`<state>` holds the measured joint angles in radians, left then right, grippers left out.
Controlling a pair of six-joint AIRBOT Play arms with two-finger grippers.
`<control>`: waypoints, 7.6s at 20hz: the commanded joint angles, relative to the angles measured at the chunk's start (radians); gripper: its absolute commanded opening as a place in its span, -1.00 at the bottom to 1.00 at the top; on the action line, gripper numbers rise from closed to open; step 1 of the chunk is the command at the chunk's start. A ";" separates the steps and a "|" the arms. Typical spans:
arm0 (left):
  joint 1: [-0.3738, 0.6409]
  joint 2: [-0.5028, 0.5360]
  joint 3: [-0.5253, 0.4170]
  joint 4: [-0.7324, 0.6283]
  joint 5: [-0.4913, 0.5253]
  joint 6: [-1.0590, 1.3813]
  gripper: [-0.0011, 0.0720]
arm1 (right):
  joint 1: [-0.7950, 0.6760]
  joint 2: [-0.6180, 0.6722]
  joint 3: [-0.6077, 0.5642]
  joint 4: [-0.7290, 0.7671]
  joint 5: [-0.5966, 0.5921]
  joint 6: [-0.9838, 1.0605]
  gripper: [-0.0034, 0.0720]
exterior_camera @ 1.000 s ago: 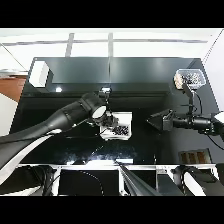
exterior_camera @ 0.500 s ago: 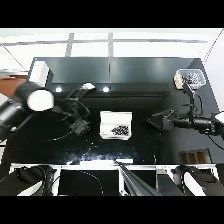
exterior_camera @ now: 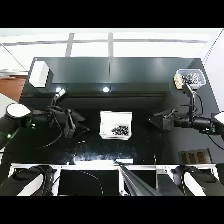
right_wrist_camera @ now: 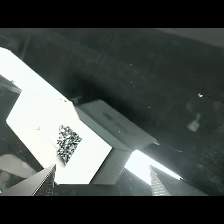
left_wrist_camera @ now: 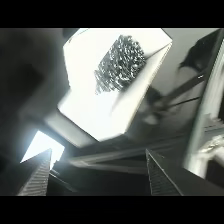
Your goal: Fold the box and place the chain.
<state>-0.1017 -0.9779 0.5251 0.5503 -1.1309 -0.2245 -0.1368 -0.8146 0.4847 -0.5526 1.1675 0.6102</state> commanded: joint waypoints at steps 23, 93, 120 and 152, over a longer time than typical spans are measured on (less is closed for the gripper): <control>-0.292 -0.310 0.060 -0.015 0.243 0.553 0.96 | 0.000 0.001 0.001 -0.051 -0.035 0.000 0.95; -0.355 -0.338 0.092 0.018 0.282 0.505 0.35 | 0.581 -0.264 0.298 -0.359 -0.085 -0.043 0.93; -0.355 -0.338 0.092 0.018 0.282 0.505 0.35 | 0.631 -0.271 0.259 -0.380 -0.103 -0.042 -0.14; -0.355 -0.338 0.092 0.018 0.282 0.505 0.35 | 0.631 -0.268 0.254 -0.380 -0.125 -0.027 -0.37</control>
<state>-0.4557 -1.3155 0.6167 0.5682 -0.8486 0.2813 0.4942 -1.0813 0.7410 -0.9298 1.0351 0.5812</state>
